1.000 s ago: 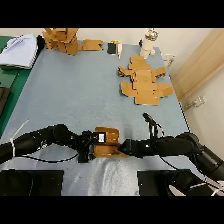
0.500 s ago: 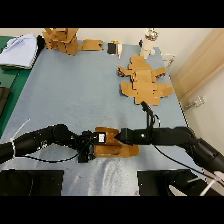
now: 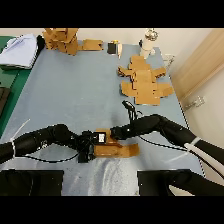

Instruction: Fold the box.

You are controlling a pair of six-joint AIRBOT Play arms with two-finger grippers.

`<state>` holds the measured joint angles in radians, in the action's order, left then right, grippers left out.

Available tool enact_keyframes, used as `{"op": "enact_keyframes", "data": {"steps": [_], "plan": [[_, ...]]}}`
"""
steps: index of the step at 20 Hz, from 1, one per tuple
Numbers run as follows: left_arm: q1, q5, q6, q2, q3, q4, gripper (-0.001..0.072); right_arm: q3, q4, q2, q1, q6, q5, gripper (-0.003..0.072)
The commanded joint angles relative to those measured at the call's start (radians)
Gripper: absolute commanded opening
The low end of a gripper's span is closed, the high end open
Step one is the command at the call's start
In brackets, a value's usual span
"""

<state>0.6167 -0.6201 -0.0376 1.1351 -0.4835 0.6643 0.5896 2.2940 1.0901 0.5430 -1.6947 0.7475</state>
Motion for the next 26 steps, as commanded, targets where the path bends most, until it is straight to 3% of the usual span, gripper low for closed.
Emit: {"op": "enact_keyframes", "data": {"steps": [1, 9, 13, 17, 20, 21, 22, 23, 24, 26], "plan": [[0.000, 0.000, 0.000, 0.001, 0.000, 0.001, 0.0527, 0.005, -0.005, 0.058, 0.001, -0.091, -0.003, 0.0004], [0.000, 0.000, 0.000, 0.001, 0.000, 0.001, 0.0526, 0.010, -0.027, -0.010, 0.000, -0.132, 0.005, 0.0004], [0.000, 0.000, 0.000, 0.001, 0.001, 0.001, 0.0527, 0.043, -0.115, -0.191, 0.000, -0.125, 0.068, 0.0003], [0.000, 0.000, 0.000, 0.001, 0.001, 0.001, 0.0526, 0.040, -0.288, -0.378, 0.001, -0.057, 0.293, 0.0003], [0.000, 0.000, 0.000, 0.001, 0.001, 0.001, 0.0526, -0.005, -0.294, -0.465, 0.029, -0.255, 0.492, 0.0010], [0.000, 0.000, 0.000, 0.001, 0.001, 0.001, 0.0527, -0.032, -0.301, -0.476, 0.048, -0.309, 0.515, 0.0165], [0.000, 0.000, 0.000, 0.001, 0.001, 0.000, 0.0527, -0.061, -0.313, -0.475, 0.066, -0.363, 0.503, 0.0375], [0.001, -0.001, 0.000, 0.001, 0.001, 0.001, 0.0526, -0.090, -0.330, -0.465, 0.083, -0.455, 0.465, 0.0478], [0.000, 0.000, 0.000, 0.001, 0.001, 0.001, 0.0526, -0.114, -0.339, -0.450, 0.095, -0.555, 0.401, 0.0561], [0.000, 0.000, 0.000, 0.001, 0.000, 0.001, 0.0526, -0.130, -0.355, -0.392, 0.110, -0.689, 0.276, 0.0560]]}}
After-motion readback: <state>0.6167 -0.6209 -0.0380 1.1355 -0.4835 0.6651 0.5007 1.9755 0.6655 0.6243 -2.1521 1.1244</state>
